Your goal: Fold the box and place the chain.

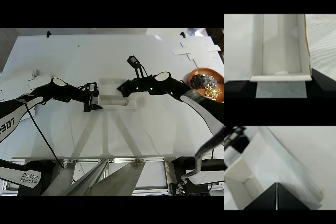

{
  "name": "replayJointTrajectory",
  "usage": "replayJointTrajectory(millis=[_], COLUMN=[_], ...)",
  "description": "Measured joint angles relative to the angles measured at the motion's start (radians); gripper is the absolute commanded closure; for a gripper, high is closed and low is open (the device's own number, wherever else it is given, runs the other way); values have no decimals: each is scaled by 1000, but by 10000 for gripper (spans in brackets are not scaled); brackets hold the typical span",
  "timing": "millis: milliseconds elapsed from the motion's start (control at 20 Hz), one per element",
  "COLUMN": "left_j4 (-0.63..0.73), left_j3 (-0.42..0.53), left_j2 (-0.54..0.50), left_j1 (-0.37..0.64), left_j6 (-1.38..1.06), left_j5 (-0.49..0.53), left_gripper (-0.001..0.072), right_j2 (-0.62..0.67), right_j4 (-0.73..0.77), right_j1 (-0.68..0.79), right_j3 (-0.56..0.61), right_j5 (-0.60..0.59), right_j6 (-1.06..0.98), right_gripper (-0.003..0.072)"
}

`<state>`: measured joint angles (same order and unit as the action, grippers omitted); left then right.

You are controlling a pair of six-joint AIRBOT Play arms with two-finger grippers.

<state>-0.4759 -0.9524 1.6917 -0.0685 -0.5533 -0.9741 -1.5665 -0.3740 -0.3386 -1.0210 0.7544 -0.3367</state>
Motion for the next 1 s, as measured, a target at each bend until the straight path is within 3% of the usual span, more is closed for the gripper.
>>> replayJointTrajectory(millis=[250, 400, 500, 700, 800, 900, 1000], left_j4=[0, 0, 0, 0, 0, 0, 0], left_j3=[0, 0, 0, 0, 0, 0, 0], left_j2=[0, 0, 0, 0, 0, 0, 0], left_j1=[0, 0, 0, 0, 0, 0, 0], left_j6=[0, 0, 0, 0, 0, 0, 0], left_j5=[0, 0, 0, 1, 1, 1, 1], left_gripper=[493, 493, 493, 493, 493, 493, 493], right_j2=[139, 200, 215, 192, 164, 126, 91], right_j4=[-75, -249, -401, -599, -639, -663, -657], right_j1=[25, 56, 71, 82, 84, 85, 82], right_j3=[-1, -1, -1, -1, -1, -1, -1], right_j5=[116, 201, 245, 246, 232, 222, 208], right_j6=[0, -2, -4, 10, 64, 169, 272], right_gripper=[667, 533, 377, 346, 340, 259, 259])
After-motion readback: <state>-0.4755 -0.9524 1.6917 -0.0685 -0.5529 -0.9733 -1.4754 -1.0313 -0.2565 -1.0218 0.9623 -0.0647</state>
